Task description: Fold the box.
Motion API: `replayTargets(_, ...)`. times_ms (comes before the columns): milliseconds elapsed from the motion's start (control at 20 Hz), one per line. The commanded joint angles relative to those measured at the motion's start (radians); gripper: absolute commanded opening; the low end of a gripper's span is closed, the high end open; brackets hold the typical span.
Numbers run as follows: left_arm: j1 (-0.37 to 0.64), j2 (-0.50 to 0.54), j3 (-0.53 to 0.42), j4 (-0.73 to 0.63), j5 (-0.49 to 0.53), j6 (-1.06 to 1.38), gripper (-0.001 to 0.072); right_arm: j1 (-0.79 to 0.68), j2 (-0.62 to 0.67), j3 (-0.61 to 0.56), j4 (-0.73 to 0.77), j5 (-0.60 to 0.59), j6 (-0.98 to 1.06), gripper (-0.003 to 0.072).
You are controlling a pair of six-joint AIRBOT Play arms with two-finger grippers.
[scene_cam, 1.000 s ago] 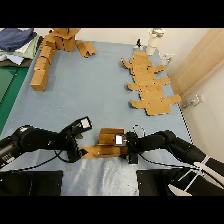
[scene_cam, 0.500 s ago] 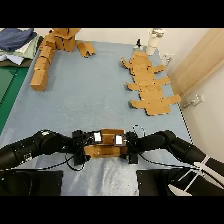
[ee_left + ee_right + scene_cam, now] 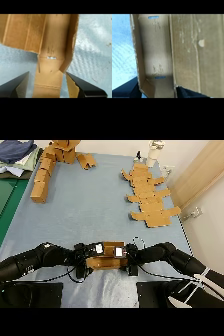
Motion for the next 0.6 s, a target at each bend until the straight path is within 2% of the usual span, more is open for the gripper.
replayTargets(0, 0.000, -0.001, 0.000, -0.003, -0.045, 0.003, 0.0679, 0.000, 0.000, 0.001, 0.000, 0.000, 0.000, 0.0519)
replayTargets(300, 0.000, -0.021, 0.000, -0.108, 0.010, 0.045, 0.0674, 0.000, 0.000, 0.001, 0.000, 0.000, 0.000, 0.0519)
replayTargets(400, -0.004, -0.029, 0.000, -0.153, 0.011, 0.096, 0.0453, 0.000, 0.000, 0.001, 0.000, 0.000, 0.000, 0.0519)
replayTargets(500, -0.019, -0.029, 0.002, -0.166, 0.014, 0.111, 0.0443, 0.000, 0.000, 0.001, 0.000, 0.000, 0.000, 0.0519)
replayTargets(550, -0.025, -0.029, 0.002, -0.165, 0.014, 0.112, 0.0380, 0.000, 0.000, 0.001, 0.000, 0.000, 0.000, 0.0519)
